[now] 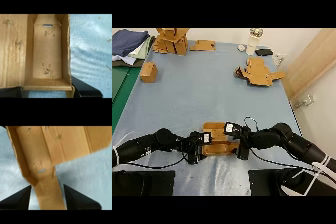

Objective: Fold the box.

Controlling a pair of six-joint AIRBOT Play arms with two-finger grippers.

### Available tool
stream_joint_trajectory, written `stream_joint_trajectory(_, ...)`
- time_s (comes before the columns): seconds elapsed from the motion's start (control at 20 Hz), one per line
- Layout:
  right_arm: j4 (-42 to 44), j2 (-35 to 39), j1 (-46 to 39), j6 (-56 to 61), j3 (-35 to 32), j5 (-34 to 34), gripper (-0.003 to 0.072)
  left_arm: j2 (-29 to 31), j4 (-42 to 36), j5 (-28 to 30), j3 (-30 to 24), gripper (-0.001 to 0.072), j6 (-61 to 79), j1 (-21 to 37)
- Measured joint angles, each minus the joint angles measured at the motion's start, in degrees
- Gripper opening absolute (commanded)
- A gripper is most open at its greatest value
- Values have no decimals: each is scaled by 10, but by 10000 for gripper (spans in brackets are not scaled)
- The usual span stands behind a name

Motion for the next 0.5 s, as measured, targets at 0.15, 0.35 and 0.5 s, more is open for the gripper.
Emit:
stream_joint_trajectory(0.15,39,-21,1,-83,-3,29,418,0,0,0,0,471,0,0)
stream_joint_trajectory(0.35,64,-30,2,-151,-5,24,164,0,0,0,0,471,0,0)
stream_joint_trajectory(0.5,73,-32,11,-170,-5,21,147,0,0,0,0,471,0,0)
